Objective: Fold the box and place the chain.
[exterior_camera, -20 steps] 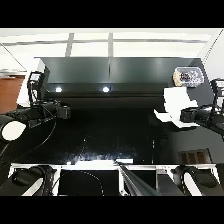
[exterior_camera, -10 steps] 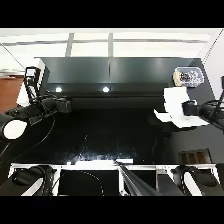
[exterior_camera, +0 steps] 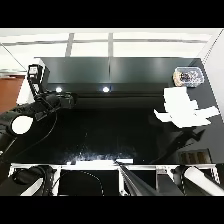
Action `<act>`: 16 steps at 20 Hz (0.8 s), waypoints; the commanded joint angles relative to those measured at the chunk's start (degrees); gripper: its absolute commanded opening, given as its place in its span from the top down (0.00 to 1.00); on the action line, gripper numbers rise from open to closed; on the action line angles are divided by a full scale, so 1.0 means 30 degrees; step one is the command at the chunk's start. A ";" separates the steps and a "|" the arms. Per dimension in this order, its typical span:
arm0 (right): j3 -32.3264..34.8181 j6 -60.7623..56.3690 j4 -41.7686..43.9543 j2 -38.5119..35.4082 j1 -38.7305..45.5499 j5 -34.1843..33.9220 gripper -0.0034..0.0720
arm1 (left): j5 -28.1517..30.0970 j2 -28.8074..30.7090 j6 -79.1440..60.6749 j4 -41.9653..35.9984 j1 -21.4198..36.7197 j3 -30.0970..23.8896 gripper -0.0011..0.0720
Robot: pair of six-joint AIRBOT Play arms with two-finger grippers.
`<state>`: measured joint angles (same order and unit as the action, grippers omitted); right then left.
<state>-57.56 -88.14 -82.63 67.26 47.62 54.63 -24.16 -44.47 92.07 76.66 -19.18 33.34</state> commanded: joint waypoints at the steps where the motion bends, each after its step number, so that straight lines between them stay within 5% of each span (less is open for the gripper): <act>1: -0.4401 0.5858 0.6295 0.5501 0.3468 0.3993 0.03 | 0.0175 -0.0415 -0.0036 -0.0240 0.0007 0.0007 0.02; 5: -0.9355 0.8903 0.9515 1.1497 0.3993 1.0608 0.03 | -0.0117 -0.0590 -0.0036 -0.0262 0.0007 0.0007 0.02; 10: -1.0790 0.9799 1.1489 1.4761 0.2907 1.2524 0.03 | -0.0087 -0.0590 -0.0044 -0.0277 0.0007 0.0007 0.02; 16: -1.0418 1.0200 1.1351 1.5016 0.1596 1.3143 0.03 | -0.0117 -0.0619 -0.0036 -0.0277 0.0022 0.0007 0.02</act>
<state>-89.06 -58.76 -49.50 111.31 54.15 92.12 -24.45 -46.28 91.94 75.83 -19.11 33.36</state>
